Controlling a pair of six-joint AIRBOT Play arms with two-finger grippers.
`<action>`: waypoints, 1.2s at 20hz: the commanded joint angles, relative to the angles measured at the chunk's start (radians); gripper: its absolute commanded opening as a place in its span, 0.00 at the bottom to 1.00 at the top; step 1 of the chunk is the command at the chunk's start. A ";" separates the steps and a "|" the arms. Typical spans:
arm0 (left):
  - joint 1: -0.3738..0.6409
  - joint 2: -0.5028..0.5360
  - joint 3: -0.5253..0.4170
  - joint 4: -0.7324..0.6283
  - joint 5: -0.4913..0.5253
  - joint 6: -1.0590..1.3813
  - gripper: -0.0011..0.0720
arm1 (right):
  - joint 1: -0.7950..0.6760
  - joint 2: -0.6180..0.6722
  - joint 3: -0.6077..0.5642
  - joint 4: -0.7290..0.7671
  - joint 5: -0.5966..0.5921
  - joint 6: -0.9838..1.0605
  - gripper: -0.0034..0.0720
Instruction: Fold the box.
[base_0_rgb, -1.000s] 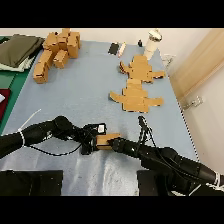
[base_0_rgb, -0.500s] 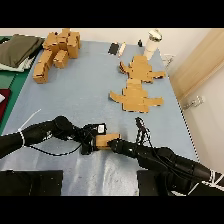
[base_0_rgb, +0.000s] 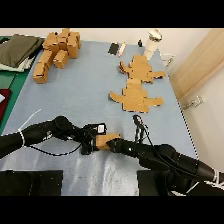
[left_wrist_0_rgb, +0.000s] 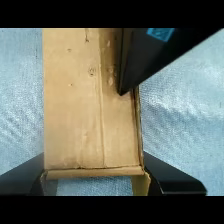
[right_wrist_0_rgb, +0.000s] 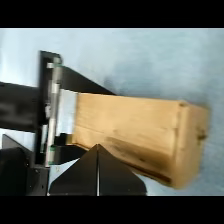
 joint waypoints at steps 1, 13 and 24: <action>0.000 0.000 0.001 0.000 0.000 0.000 0.84 | -0.024 0.031 0.092 -0.185 -0.205 0.068 0.05; -0.001 0.000 0.001 -0.001 0.001 0.001 0.85 | -0.033 0.031 0.330 -0.737 -0.664 0.488 0.05; 0.010 0.020 0.051 0.001 0.042 -0.122 0.84 | -0.034 0.031 0.330 -0.924 -0.799 0.604 0.05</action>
